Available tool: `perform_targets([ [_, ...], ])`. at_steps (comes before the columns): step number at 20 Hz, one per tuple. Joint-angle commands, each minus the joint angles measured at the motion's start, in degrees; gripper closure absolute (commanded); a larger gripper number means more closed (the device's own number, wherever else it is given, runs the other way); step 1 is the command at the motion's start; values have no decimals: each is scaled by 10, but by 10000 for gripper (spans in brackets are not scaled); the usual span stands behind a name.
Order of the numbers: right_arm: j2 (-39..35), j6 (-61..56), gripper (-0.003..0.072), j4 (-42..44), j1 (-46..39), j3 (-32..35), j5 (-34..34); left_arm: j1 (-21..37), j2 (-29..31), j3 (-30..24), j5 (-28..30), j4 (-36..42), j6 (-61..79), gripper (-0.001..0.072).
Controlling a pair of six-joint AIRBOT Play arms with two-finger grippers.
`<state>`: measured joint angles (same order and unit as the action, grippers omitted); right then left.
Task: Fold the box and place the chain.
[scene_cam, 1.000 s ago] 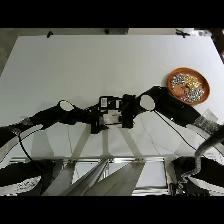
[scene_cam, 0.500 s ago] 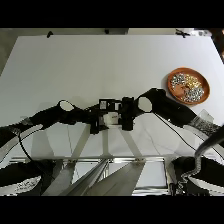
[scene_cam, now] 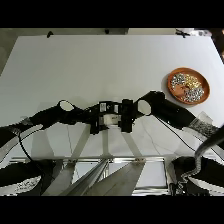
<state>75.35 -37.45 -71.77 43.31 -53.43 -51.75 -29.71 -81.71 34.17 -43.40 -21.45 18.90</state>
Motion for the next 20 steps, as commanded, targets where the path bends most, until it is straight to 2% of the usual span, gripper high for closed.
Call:
perform_targets([
  [1,-5,-2,209,-1,1,0,4,0,0,0,1,0,0,501],
  [10,-61,-19,209,-5,0,0,26,0,0,0,1,0,0,501],
  [11,-63,-34,253,-5,0,0,26,0,0,0,1,0,0,501],
  [13,-65,-95,639,5,-3,2,31,0,0,0,1,0,0,501],
  [14,-65,-150,671,44,-9,11,64,0,0,0,1,0,0,501],
  [17,-66,-207,671,161,-11,67,212,0,0,0,1,0,0,501],
  [20,-66,-208,671,210,0,103,250,0,0,0,1,0,0,501],
])
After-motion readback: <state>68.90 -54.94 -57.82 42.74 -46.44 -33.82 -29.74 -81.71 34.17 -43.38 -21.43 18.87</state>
